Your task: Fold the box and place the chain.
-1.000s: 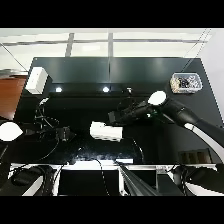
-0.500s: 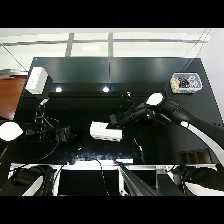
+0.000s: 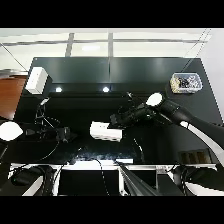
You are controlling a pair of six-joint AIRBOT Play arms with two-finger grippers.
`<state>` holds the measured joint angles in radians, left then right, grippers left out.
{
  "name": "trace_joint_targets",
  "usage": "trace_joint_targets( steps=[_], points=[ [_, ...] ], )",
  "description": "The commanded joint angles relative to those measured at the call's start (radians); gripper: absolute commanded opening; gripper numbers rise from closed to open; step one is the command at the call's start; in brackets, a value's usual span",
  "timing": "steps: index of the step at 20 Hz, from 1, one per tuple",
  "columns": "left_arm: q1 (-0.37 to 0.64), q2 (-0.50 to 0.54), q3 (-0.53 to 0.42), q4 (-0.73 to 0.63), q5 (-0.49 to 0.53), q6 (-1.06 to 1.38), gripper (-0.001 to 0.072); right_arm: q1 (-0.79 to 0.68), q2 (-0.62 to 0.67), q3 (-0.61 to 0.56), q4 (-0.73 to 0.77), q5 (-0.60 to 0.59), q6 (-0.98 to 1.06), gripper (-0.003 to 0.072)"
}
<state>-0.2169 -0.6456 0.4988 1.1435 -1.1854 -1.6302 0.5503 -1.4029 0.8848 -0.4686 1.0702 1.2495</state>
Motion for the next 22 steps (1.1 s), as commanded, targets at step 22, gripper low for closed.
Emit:
trace_joint_targets(
  steps=[22],
  points=[
    [0.001, -0.012, 0.002, -0.005, 0.033, 0.034, 0.0696, 0.050, 0.030, -0.078, 0.030, -0.094, -0.042, 0.0020]
  ],
)
